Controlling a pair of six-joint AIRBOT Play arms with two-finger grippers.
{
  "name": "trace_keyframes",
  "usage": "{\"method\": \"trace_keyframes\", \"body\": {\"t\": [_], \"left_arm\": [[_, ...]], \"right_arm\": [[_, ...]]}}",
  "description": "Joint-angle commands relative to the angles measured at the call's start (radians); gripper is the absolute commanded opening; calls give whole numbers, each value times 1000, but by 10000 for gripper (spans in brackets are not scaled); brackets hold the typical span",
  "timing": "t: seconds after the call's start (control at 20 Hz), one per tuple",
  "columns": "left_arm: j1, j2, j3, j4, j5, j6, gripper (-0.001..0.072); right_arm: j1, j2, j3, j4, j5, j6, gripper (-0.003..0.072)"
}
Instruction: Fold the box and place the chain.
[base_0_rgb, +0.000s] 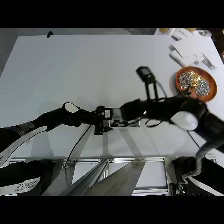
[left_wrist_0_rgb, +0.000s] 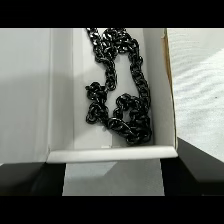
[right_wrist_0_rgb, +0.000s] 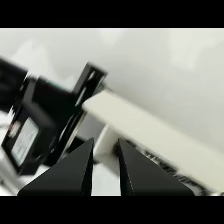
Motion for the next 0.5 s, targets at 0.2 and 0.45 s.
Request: {"method": "trace_keyframes", "body": {"t": [0.2, 0.45], "left_arm": [[1, 0, 0, 0, 0, 0, 71], [1, 0, 0, 0, 0, 0, 71]], "right_arm": [[-338, -91, 33, -228, 182, -32, 19], [-366, -245, -8, -251, 208, -26, 217]]}}
